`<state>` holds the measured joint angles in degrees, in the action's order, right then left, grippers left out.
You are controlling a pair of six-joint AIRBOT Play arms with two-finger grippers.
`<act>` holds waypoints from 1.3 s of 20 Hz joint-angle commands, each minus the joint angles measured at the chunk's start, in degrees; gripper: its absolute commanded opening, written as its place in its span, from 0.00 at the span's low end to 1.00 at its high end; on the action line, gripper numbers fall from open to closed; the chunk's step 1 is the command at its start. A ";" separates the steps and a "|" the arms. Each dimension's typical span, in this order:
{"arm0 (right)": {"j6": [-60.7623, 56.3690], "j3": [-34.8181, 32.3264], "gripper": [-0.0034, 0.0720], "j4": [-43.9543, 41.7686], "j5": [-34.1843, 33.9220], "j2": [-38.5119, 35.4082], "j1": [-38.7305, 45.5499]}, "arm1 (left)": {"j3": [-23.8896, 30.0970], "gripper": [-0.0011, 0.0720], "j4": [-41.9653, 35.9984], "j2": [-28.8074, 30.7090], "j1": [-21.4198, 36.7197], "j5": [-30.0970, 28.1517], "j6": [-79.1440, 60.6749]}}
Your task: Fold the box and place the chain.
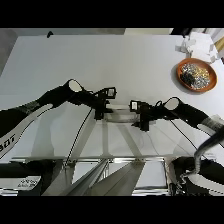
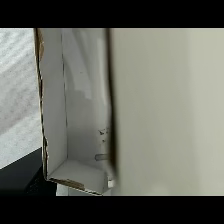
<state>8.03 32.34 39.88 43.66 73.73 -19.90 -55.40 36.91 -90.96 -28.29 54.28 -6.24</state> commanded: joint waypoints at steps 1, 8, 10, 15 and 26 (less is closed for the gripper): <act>-0.04 -0.04 0.70 -0.04 -1.09 0.04 -0.02 | 0.02 0.03 -0.02 -0.02 -0.02 -0.07 0.04; -0.04 -0.04 0.43 0.02 -1.09 0.07 -0.02 | 0.02 0.03 -0.02 -0.02 -0.02 -0.04 0.04; -0.20 -0.04 0.44 -0.02 -0.98 0.07 -0.02 | 0.02 0.03 -0.02 -0.02 -0.02 -0.04 0.04; -0.66 -0.04 0.44 0.15 -0.13 0.00 -0.02 | 0.02 0.03 -0.02 -0.02 -0.02 -0.04 0.04; -0.66 -0.04 0.44 0.15 -0.13 0.00 -0.02 | 0.02 0.03 -1.51 0.04 -0.02 -0.33 0.04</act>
